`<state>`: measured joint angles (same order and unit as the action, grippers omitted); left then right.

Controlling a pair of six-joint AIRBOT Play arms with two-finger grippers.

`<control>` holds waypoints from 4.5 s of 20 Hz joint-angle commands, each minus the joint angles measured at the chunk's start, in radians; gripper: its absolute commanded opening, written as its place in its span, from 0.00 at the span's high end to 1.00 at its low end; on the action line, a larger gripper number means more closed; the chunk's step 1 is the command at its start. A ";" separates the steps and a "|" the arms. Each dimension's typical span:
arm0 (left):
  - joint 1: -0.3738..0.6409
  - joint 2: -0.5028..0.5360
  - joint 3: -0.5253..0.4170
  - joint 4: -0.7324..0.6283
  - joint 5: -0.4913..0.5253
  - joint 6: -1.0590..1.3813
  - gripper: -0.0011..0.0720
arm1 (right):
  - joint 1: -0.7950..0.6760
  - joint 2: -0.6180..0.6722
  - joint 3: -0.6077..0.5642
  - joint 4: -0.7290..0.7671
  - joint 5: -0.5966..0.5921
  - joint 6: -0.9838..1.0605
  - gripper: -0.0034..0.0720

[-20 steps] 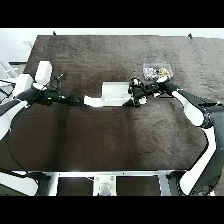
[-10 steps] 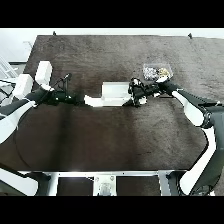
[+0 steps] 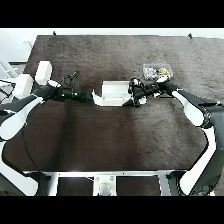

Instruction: Fold the box and place the chain.

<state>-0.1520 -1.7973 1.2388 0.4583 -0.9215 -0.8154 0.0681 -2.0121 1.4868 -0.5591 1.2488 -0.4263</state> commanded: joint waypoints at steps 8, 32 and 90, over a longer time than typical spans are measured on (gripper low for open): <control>-0.026 -0.002 0.070 -0.021 -0.074 0.010 0.58 | 0.000 0.000 0.000 0.000 0.000 0.000 0.32; -0.126 0.046 0.164 0.245 -0.075 -0.417 0.45 | 0.000 0.000 0.000 0.000 0.000 0.000 0.32; -0.381 -0.189 0.645 0.990 -0.445 -1.247 0.45 | 0.000 0.000 0.000 0.000 0.001 0.000 0.32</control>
<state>-0.5259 -1.9423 1.8175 1.4158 -1.2533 -2.0068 0.0685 -2.0125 1.4864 -0.5579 1.2488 -0.4259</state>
